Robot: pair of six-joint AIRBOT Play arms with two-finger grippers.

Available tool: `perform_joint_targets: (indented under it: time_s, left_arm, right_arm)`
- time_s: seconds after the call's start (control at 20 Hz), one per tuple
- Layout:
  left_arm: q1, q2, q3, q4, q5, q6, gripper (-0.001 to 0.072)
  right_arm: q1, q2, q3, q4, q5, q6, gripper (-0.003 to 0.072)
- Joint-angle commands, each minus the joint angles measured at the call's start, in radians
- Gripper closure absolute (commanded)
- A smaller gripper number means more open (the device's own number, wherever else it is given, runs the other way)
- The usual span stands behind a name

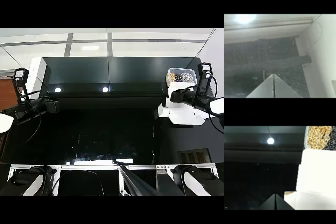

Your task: Fold the box and place the chain.

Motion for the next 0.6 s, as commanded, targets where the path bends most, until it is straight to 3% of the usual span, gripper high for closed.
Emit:
perform_joint_targets:
  time_s: [0.0,0.4,0.55]
  left_arm:
    - [0.001,0.001,0.0,0.0,0.0,0.0,0.0683]
    - [0.001,0.001,0.0,-0.002,0.002,0.0,0.0683]
    - [0.001,-0.011,0.0,-0.006,0.101,-0.003,0.0683]
  right_arm:
    - [0.001,0.001,-0.002,0.0,-0.002,0.001,0.0671]
    - [0.001,0.001,-0.002,0.001,-0.002,0.001,0.0671]
    - [0.001,0.001,-0.002,0.037,-0.002,0.002,0.0671]
